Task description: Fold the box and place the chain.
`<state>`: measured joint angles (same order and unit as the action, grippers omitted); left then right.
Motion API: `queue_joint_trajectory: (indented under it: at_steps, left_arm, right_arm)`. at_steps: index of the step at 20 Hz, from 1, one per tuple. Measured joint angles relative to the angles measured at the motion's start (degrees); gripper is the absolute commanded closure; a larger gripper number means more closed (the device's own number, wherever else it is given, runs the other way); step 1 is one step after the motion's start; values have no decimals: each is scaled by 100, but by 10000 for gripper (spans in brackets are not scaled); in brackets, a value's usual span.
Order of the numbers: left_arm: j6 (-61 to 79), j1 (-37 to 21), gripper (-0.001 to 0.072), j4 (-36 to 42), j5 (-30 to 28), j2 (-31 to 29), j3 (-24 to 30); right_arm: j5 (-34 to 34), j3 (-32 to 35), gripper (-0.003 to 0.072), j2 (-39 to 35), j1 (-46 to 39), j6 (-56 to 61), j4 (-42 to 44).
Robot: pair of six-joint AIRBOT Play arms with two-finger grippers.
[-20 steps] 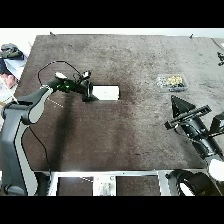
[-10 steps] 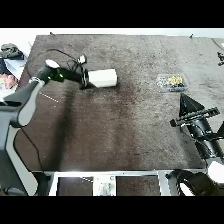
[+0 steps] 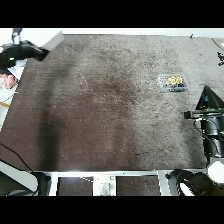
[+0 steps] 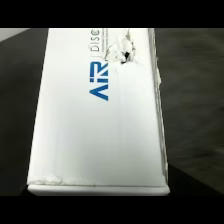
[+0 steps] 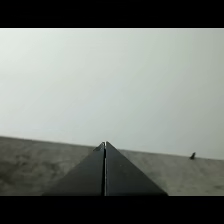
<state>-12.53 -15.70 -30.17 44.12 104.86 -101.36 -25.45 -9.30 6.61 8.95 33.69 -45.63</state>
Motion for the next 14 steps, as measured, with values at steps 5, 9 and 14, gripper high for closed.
queue_joint_trajectory:
  at_steps: [5,9,14]
  left_arm:
    - [-1379,-673,700,-479,-1143,125,422]
    - [-1823,-796,699,-719,-1458,479,529]
    - [-1991,-828,698,-732,-1679,925,562]
  right_arm:
    - [-750,0,693,0,0,0,-4]
    - [-1139,-2,693,-4,0,0,-17]
    - [-1303,-2,693,-4,0,0,-24]
